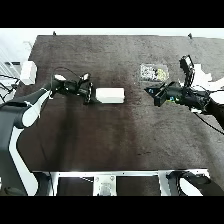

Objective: Fold the box and place the chain.

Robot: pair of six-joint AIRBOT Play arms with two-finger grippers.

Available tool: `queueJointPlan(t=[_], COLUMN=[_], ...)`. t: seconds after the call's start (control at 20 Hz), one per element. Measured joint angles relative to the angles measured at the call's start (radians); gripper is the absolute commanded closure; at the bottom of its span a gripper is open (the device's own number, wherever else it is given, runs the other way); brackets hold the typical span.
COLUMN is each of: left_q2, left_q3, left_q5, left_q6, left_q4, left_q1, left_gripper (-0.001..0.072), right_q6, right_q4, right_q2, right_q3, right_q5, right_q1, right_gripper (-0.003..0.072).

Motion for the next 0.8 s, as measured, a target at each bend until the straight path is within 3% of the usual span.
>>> queueJointPlan(t=[0.2, 0.45, 0.6, 0.8], left_q2=[0.128, 0.321, 0.452, 0.642], left_q3=[0.007, -0.031, -0.139, -0.389], left_q5=[0.038, 0.163, 0.248, 0.373], left_q6=[-0.148, -0.375, -0.463, -0.520], left_q4=[-0.009, 0.048, 0.073, 0.091], left_q1=[0.037, 0.165, 0.263, 0.412], left_gripper=[0.0698, 0.0698, 0.0698, 0.0698], right_q6=[0.000, 0.001, 0.002, 0.003], right_q4=[0.000, 0.001, 0.001, 0.001], right_q2=[0.001, 0.001, 0.001, 0.001], right_q3=[-0.003, -0.003, -0.003, -0.003], right_q5=[0.000, 0.000, 0.000, 0.000], right_q1=[-0.002, -0.002, -0.002, -0.002], right_gripper=[0.0680, 0.0679, 0.0679, 0.0679])
